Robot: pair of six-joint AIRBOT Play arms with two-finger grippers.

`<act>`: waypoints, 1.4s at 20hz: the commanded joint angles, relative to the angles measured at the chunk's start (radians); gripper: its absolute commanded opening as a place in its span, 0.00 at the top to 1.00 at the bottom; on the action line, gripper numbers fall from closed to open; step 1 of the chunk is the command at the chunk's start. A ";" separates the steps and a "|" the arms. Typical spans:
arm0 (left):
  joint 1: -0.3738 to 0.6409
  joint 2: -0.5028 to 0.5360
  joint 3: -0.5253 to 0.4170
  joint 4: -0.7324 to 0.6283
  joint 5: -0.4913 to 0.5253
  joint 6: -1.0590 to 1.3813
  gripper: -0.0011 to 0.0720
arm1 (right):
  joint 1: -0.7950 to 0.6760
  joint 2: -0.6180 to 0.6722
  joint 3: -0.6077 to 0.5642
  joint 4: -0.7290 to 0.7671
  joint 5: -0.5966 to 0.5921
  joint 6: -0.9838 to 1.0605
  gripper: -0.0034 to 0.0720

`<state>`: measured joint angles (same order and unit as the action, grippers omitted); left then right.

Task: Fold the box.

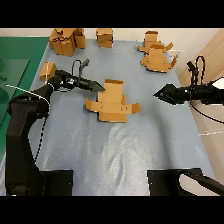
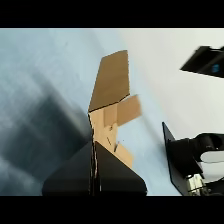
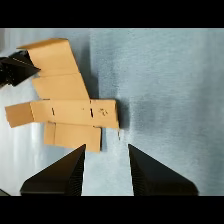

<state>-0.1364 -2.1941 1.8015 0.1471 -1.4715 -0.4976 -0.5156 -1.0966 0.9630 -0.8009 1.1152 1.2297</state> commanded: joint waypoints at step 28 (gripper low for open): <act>0.005 0.125 -0.003 0.299 -0.047 0.351 0.97 | 0.840 -0.135 -0.212 -0.869 -0.603 -0.363 0.10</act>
